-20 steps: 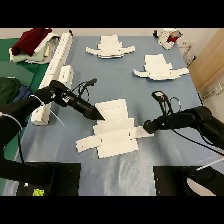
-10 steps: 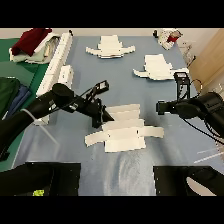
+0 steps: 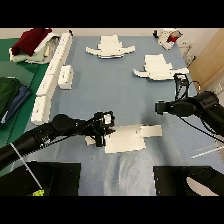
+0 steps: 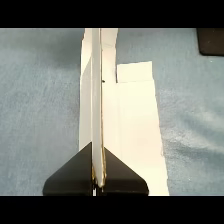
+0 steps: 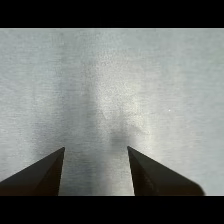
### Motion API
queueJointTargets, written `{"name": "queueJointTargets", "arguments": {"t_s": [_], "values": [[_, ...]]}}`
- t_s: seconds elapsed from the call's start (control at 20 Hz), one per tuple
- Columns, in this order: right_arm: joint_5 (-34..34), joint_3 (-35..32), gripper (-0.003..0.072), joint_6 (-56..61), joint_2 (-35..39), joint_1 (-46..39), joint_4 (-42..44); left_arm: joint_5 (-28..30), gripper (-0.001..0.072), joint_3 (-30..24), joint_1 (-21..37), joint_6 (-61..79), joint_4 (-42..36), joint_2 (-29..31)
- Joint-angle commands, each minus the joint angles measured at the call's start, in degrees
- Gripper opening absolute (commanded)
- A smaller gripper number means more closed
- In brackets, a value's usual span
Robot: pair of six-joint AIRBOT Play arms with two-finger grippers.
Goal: Fold the box.
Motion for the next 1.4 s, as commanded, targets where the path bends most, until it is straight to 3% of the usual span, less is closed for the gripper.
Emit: {"name": "queueJointTargets", "arguments": {"t_s": [0.0,0.25,0.5,0.75,1.35], "values": [[0.0,0.0,0.0591,0.3,-0.3,0.0,1.0,4.9,0.0013,-2.1,-2.1,0.2,0.2,0.9],[0.0,0.0,0.0590,0.3,-0.3,0.0,1.6,2.1,0.0012,-0.3,-0.4,-0.2,0.5,0.9],[0.0,0.0,0.0591,0.3,-0.3,0.0,2.5,-12.9,0.0012,5.0,9.4,-0.3,0.9,-1.3],[0.0,0.0,0.0590,0.3,-0.3,0.0,3.3,-19.8,0.0012,9.4,11.4,-0.1,0.3,-9.4],[0.0,0.0,0.0589,0.4,-0.3,0.0,5.8,-19.8,0.0013,10.4,11.4,-0.3,0.1,-14.4]]}}
